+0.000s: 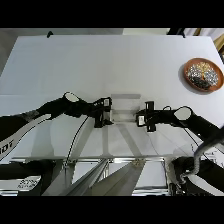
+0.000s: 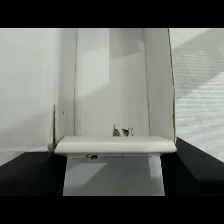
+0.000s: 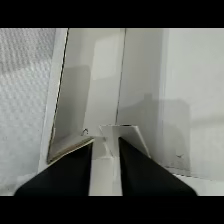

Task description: Fold the box and place the chain.

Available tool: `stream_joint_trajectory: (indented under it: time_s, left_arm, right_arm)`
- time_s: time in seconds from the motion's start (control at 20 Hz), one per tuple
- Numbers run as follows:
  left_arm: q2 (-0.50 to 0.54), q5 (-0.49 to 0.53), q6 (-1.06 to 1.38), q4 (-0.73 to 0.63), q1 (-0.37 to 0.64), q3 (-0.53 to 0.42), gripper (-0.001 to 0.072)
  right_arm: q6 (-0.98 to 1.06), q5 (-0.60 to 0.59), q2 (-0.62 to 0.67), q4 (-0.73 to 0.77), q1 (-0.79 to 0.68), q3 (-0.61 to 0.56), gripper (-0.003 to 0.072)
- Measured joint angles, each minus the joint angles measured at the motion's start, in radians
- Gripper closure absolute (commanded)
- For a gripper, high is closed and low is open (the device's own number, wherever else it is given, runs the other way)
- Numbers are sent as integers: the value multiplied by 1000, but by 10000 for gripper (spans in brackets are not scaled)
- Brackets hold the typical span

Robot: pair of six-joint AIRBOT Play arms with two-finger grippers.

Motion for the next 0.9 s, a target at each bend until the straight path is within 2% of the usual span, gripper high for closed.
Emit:
stream_joint_trajectory:
  time_s: [0.05,0.15,0.2,0.25,0.35,0.65,0.9]
  left_arm:
    - [0,0,0,0,0,0,567]
    - [0,0,0,0,0,0,567]
    - [0,0,0,0,0,0,567]
    - [0,0,0,0,0,0,567]
    - [0,1,-1,0,0,0,567]
    - [0,0,-1,-1,-1,0,567]
    - [0,0,-1,-1,-1,0,567]
  right_arm:
    - [-1,3,0,3,0,0,178]
    - [-3,6,0,6,1,0,191]
    - [-4,6,0,8,1,0,240]
    - [-5,6,0,9,1,0,366]
    - [-3,-3,0,17,1,0,679]
    - [89,44,24,-36,-56,0,673]
    - [307,124,134,-98,-176,0,673]
